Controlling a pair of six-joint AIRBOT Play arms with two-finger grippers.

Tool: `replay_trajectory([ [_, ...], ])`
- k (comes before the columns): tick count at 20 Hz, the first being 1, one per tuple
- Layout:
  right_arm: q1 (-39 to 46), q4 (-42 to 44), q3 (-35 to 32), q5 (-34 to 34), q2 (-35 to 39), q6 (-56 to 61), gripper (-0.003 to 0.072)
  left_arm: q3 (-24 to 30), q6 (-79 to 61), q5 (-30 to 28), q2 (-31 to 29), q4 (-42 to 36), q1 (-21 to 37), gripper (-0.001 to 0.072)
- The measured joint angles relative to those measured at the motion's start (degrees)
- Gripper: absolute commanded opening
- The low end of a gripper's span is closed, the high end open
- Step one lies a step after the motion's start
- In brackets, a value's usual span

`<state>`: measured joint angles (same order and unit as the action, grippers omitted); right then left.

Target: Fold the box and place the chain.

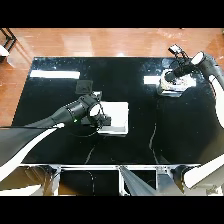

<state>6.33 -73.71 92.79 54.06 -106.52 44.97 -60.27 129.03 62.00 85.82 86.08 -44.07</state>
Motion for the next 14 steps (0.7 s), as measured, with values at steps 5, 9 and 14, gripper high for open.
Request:
replay_trajectory([
  [5,0.15,-0.28,0.04,0.55,-0.02,1.68,0.0023,0.0,0.0,-0.02,0.0,-0.02,0.02,0.0025],
  [9,1.4,-1.11,-0.02,3.13,1.2,5.99,0.0021,0.0,0.0,0.0,0.0,-0.02,0.02,0.0025],
  [14,4.83,1.18,0.0,5.25,5.62,11.54,0.0021,0.0,0.0,-0.02,0.0,-0.02,0.0,0.0024],
])
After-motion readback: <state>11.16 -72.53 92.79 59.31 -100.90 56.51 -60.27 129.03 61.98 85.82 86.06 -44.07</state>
